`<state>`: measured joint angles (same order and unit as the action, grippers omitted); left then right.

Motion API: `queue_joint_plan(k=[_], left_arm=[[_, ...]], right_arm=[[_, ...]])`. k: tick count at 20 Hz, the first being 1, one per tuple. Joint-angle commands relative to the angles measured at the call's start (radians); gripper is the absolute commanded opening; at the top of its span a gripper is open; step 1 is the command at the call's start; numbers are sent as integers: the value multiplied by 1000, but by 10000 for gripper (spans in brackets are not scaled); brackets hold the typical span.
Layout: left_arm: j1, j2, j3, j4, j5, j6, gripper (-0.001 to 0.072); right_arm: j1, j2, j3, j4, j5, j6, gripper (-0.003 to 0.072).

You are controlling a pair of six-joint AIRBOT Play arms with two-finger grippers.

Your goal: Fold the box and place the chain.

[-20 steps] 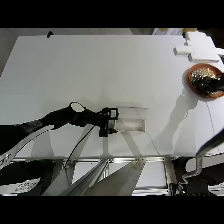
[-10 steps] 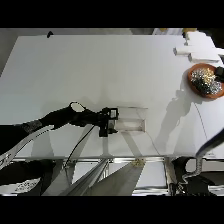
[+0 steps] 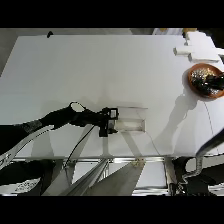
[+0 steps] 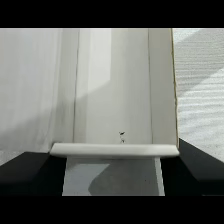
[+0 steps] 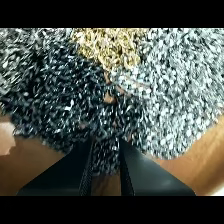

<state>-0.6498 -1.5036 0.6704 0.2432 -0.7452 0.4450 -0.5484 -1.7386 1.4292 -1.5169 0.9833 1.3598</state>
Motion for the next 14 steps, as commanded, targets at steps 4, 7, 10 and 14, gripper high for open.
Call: queue_joint_plan(k=[4, 7, 10, 14], left_arm=[[0, 0, 0, 0, 0, 0, 67], [0, 0, 0, 0, 0, 0, 67], [0, 0, 0, 0, 0, 0, 67], [0, 0, 0, 0, 0, 0, 67]], right_arm=[[0, -37, 0, -5, -27, -7, 148], [0, -39, 0, -5, -35, -7, 90], [0, -51, 0, -3, -34, -7, 91], [0, -41, 0, 3, -4, -7, 14]])
